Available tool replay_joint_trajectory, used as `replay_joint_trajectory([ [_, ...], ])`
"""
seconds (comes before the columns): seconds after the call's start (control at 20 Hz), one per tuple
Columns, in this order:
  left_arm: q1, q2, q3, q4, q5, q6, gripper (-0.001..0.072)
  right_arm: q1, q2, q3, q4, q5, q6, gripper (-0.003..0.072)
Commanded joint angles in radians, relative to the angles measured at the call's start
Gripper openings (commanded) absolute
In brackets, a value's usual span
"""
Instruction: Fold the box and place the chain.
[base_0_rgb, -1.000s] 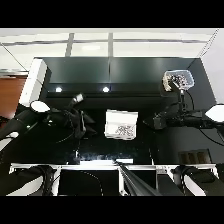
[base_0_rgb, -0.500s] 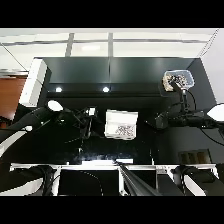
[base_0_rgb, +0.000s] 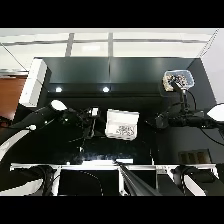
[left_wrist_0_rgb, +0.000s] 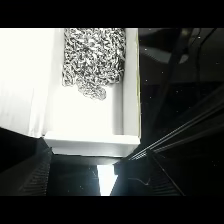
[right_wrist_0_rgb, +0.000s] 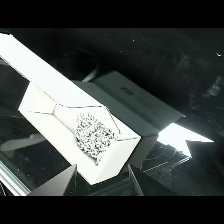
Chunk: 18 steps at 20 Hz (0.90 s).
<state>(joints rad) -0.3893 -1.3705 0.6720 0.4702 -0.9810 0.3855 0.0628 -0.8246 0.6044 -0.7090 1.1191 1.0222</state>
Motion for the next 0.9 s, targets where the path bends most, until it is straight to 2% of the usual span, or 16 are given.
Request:
replay_joint_trajectory([
  [0.0,-0.003,-0.022,0.026,-0.002,0.013,-0.052,0.0715,0.000,0.000,0.000,0.000,0.000,-0.001,0.0401],
  [0.65,-0.063,-0.039,0.052,0.045,0.032,-0.057,0.0713,0.000,0.000,0.000,-0.001,0.002,-0.001,0.0401],
  [0.7,-0.067,-0.039,0.052,0.047,0.037,-0.058,0.0693,0.000,0.000,0.000,-0.002,0.002,-0.001,0.0401],
  [0.75,-0.068,-0.039,0.052,0.047,0.041,-0.062,0.0580,0.000,0.000,0.000,-0.002,-0.002,-0.001,0.0401],
  [0.8,-0.068,-0.039,0.052,0.047,0.041,-0.062,0.0412,0.000,0.000,0.000,-0.002,-0.003,-0.002,0.0402],
  [0.85,-0.068,-0.039,0.052,0.047,0.041,-0.061,0.0358,0.000,0.000,0.000,0.002,-0.007,0.011,0.0507],
])
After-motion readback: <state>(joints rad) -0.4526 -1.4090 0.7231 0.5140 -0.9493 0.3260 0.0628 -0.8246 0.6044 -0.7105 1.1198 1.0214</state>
